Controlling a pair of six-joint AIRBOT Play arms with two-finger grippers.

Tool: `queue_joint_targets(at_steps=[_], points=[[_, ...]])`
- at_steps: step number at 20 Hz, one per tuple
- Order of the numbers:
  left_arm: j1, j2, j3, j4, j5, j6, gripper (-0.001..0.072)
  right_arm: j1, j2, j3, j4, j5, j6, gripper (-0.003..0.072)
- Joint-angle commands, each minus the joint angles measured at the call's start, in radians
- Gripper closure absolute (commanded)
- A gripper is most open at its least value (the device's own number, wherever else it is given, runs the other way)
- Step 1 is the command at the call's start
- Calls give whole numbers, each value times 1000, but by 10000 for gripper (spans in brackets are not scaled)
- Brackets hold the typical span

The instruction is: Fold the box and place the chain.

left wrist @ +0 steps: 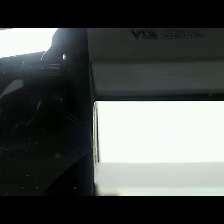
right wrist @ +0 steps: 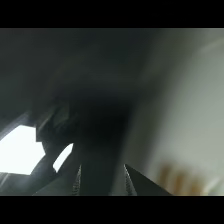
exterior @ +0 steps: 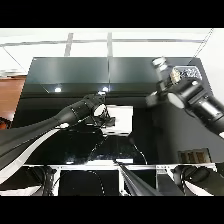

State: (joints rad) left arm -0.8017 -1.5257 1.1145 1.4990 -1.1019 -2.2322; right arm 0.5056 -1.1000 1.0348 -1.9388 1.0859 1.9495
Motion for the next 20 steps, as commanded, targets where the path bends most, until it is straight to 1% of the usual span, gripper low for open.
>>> queue_joint_targets(at_steps=[1,2,4,5,6,7,8,9,10,11,12,13,14,18,20], points=[[0,0,0,0,1,0,682,-235,-5,-85,-222,-435,56,-18],[0,0,0,0,2,0,682,-325,-65,-85,-154,-475,132,-28],[0,0,0,8,2,0,682,-473,-207,-35,83,-508,160,-28],[0,0,0,8,2,0,682,-528,-282,40,199,-489,154,-27],[0,0,0,7,2,0,682,-563,-349,139,280,-448,154,-22],[0,0,0,7,1,0,682,-592,-421,256,340,-385,157,-21],[0,0,0,7,2,0,682,-619,-504,397,385,-282,180,-21],[0,0,0,7,2,0,682,-645,-592,543,428,-153,222,-20],[0,0,0,7,2,0,682,-667,-665,657,475,-43,253,-20],[0,0,0,7,2,0,682,-692,-735,755,531,50,281,21],[0,0,0,7,2,0,682,-711,-782,812,588,91,295,151],[0,0,0,7,2,0,682,-728,-819,840,644,95,296,156],[0,0,0,7,2,0,682,-739,-837,844,677,85,296,156],[0,0,0,7,2,0,682,-753,-871,844,683,24,307,155],[0,0,0,7,2,0,682,-752,-885,844,681,32,305,156]])
